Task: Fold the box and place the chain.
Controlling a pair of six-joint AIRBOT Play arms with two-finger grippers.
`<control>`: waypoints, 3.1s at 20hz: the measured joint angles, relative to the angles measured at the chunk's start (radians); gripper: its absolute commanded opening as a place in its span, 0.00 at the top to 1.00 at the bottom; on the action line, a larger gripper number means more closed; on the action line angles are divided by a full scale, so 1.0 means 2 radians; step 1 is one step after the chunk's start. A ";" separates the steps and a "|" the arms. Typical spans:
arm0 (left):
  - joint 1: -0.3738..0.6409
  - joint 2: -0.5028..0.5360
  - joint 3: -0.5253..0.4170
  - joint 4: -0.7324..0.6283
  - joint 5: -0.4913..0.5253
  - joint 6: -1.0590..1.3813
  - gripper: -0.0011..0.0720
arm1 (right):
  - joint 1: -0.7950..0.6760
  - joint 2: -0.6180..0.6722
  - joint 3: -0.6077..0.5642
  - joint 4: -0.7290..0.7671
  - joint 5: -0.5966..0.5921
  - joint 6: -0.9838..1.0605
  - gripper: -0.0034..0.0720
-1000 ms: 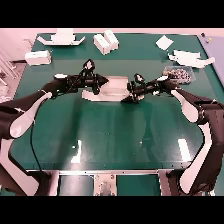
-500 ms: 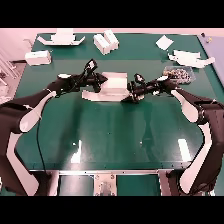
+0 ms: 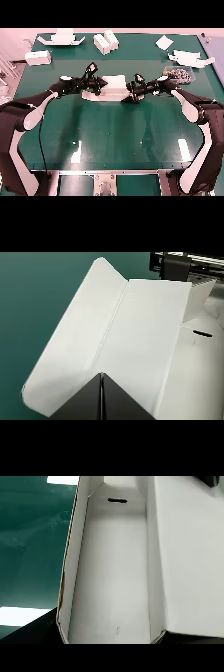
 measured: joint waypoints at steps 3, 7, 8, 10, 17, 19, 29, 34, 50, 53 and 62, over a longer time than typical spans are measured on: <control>0.000 -0.001 0.001 0.019 -0.003 -0.011 0.96 | 0.000 0.000 0.000 0.000 0.000 0.000 0.26; 0.000 -0.002 0.004 0.032 -0.003 -0.017 0.96 | 0.000 0.000 0.000 0.000 0.000 0.000 0.26; 0.000 -0.001 0.006 0.033 -0.003 -0.018 0.96 | 0.000 0.000 0.000 0.000 0.000 0.000 0.26; 0.000 0.000 0.012 0.038 -0.001 -0.019 0.96 | 0.000 0.000 0.000 0.000 0.000 -0.001 0.26; 0.003 0.041 0.022 0.042 -0.018 -0.021 0.96 | 0.000 0.000 0.000 0.000 0.000 -0.001 0.26; 0.011 0.055 0.023 0.043 -0.040 -0.030 0.96 | 0.000 0.000 0.000 0.000 0.000 -0.001 0.26; 0.082 0.084 0.023 0.200 -0.183 -0.139 0.38 | 0.000 0.000 0.000 0.000 0.000 -0.001 0.26; 0.084 0.084 0.023 0.250 -0.165 -0.118 0.38 | 0.000 0.000 0.000 0.000 0.000 -0.001 0.26; 0.067 0.047 0.013 0.251 -0.171 -0.079 0.38 | 0.000 0.000 0.000 0.000 0.000 -0.001 0.26; 0.066 0.043 0.006 0.247 -0.173 -0.077 0.38 | 0.000 0.000 0.000 0.000 0.000 -0.001 0.26; 0.066 0.031 0.002 0.203 -0.155 -0.046 0.38 | 0.000 0.000 0.000 0.000 0.000 -0.001 0.26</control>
